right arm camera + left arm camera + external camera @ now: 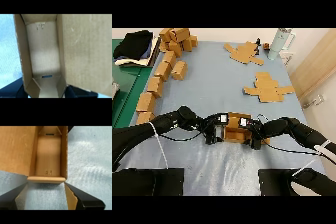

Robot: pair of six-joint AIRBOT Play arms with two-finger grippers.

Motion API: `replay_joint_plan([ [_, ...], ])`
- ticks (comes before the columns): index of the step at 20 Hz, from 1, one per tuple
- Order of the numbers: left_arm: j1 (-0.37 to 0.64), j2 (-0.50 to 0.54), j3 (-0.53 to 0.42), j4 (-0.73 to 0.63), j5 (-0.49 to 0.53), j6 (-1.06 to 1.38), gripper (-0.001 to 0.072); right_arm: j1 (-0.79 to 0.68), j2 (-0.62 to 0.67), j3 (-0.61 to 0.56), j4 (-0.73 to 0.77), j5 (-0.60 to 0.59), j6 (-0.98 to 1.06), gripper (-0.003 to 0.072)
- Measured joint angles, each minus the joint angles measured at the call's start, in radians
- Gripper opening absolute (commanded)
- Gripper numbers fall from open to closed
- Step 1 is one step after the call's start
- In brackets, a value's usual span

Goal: Fold the box.

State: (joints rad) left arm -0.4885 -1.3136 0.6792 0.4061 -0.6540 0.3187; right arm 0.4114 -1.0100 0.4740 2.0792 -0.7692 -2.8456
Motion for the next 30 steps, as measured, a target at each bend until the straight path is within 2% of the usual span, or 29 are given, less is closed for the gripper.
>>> replay_joint_plan([
  [22,-0.084,-0.052,0.031,0.004,-0.005,-0.031,0.0692,0.0,0.0,0.0,-0.002,-0.004,-0.001,0.0507],
  [23,-0.084,-0.052,0.031,0.004,-0.005,-0.031,0.0615,0.0,0.0,0.0,-0.002,-0.004,-0.001,0.0507],
  [24,-0.084,-0.052,0.031,0.004,-0.005,-0.032,0.0493,0.0,0.0,0.0,-0.002,-0.004,-0.001,0.0507],
  [30,-0.085,-0.052,0.031,0.005,-0.002,-0.042,0.0476,0.001,0.0,-0.001,-0.001,-0.002,0.0,0.0506],
])
